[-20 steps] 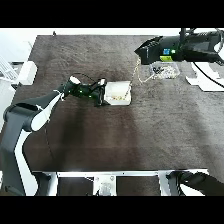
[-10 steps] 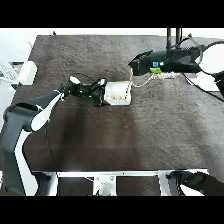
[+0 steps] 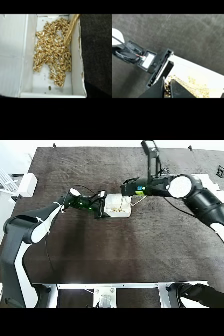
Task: Fold the box and place the chain.
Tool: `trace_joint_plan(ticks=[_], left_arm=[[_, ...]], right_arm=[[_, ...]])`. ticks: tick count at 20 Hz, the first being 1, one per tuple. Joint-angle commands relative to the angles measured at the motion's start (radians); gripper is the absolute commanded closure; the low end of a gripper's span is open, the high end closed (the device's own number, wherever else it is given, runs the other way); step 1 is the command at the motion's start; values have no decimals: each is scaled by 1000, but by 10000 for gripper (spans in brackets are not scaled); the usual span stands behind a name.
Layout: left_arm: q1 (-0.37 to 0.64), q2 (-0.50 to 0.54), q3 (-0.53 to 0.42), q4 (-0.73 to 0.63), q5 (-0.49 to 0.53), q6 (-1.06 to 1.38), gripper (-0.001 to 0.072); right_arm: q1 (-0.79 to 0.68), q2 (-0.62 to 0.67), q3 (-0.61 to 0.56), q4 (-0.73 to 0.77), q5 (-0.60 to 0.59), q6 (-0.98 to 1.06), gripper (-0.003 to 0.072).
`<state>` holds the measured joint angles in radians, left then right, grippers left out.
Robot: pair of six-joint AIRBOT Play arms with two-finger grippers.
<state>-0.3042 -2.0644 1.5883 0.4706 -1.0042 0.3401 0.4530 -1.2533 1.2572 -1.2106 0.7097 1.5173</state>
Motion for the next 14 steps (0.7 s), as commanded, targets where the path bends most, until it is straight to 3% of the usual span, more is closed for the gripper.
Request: trace_joint_plan(ticks=[1, 8, 10, 11, 14], left_arm=[[0, 0, 0, 0, 0, 0, 353], [0, 0, -1, 0, 0, 0, 353], [0, 0, 0, 0, 0, 0, 353], [0, 0, 0, 0, 1, 0, 353], [0, 0, 0, 0, 1, 0, 353]], right_arm=[[9, -93, -10, 29, -61, 1, 679], [7, -366, -10, 29, -110, 1, 667], [7, -372, -9, 29, -97, -1, 325], [7, -362, -7, 27, -97, -17, 279], [-13, -302, -6, 6, -90, -37, 273]])
